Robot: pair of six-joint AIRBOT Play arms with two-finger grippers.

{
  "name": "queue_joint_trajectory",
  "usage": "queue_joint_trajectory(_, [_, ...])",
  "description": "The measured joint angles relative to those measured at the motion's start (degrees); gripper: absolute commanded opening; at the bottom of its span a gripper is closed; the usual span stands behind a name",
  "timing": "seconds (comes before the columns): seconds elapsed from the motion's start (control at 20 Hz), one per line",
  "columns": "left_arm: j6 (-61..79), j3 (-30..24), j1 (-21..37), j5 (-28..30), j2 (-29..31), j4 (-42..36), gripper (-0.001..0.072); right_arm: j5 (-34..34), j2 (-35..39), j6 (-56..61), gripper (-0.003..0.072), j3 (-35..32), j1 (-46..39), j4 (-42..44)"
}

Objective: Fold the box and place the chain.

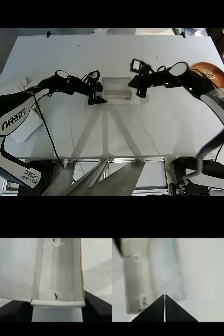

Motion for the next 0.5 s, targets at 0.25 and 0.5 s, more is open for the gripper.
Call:
queue_joint_trajectory(0.25, [0.0,0.0,0.0,0.0,0.0,0.0,0.0382,-1.0,5.0,23.0,0.0015,0.0,-9.4,-9.5])
queue_joint_trajectory(0.5, [0.0,0.0,0.0,0.0,0.0,0.0,0.0382,10.0,-0.2,38.8,0.0013,-0.8,-18.9,-17.2])
